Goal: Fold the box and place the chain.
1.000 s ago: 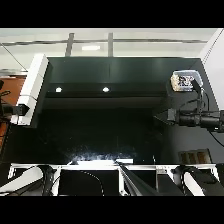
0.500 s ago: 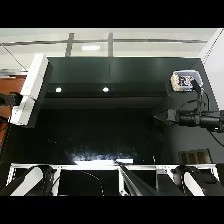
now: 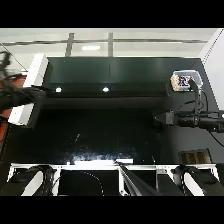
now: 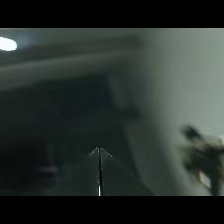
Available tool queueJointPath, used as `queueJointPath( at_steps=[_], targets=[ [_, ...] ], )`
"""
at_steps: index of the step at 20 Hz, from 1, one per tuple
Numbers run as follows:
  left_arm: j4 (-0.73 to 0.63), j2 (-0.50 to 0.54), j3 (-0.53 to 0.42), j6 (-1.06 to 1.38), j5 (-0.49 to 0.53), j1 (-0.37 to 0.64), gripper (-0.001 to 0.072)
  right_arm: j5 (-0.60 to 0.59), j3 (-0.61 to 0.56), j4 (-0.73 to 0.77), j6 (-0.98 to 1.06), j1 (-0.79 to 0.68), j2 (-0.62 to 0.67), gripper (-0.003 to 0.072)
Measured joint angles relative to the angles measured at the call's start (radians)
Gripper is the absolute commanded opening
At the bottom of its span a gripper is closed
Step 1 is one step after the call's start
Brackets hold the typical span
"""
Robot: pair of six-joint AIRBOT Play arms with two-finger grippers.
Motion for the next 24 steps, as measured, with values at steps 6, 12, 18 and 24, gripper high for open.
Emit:
queueJointPath(
  at_steps=[6,12,18,24],
  targets=[
    [0.318,0.035,-0.012,-0.393,0.172,-0.472,0.0024,-0.177,0.016,-0.471,0.323,0.201,0.123,0.0038],
    [0.454,0.04,-0.102,-0.517,0.357,-0.588,0.0026,-0.317,0.015,-0.838,0.537,0.312,0.155,0.0037],
    [0.481,0.02,-0.117,-0.496,0.423,-0.409,0.0027,-0.441,0.069,-0.956,0.569,0.224,0.01,0.0037],
    [0.484,0.001,-0.116,-0.472,0.418,-0.303,0.0027,-0.505,0.092,-0.964,0.544,0.206,-0.069,0.0037]
  ],
)
